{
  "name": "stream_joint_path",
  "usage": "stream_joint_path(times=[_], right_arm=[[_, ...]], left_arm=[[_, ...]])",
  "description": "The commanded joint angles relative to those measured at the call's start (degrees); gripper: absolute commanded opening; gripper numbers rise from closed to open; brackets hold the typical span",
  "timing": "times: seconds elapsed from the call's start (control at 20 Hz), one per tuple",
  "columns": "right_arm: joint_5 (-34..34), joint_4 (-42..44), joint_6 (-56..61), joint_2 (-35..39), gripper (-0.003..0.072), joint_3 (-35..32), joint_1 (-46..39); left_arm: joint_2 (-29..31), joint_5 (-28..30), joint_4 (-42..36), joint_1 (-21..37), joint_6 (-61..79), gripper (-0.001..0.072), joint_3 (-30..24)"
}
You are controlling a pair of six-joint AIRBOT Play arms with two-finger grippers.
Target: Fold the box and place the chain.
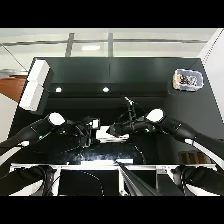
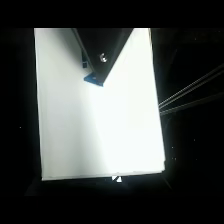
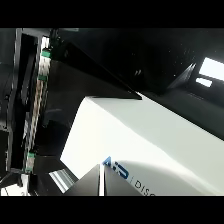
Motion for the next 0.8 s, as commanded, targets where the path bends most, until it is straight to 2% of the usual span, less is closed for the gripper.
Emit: stream_joint_path(times=[0.0, 0.15, 0.3, 0.75], right_arm=[[3.3, -0.1, 0.0, 0.0, 0.0048, 0.4, 0.1], [2.7, -1.0, 0.1, 0.0, 0.0048, 0.4, 0.2], [-0.2, -5.6, 3.5, 0.0, 0.0048, 0.4, 0.2], [-0.9, -11.1, 5.7, 0.0, 0.0048, 0.4, 0.2]], left_arm=[[0.0, 0.3, -0.2, 0.0, 0.0, 0.0486, 0.0], [0.0, 0.3, -0.2, 0.0, 0.0, 0.0487, 0.0], [0.0, 0.3, -0.2, 0.0, 0.0, 0.0487, 0.0], [0.0, 0.3, -0.2, 0.0, 0.0, 0.0486, 0.0]])
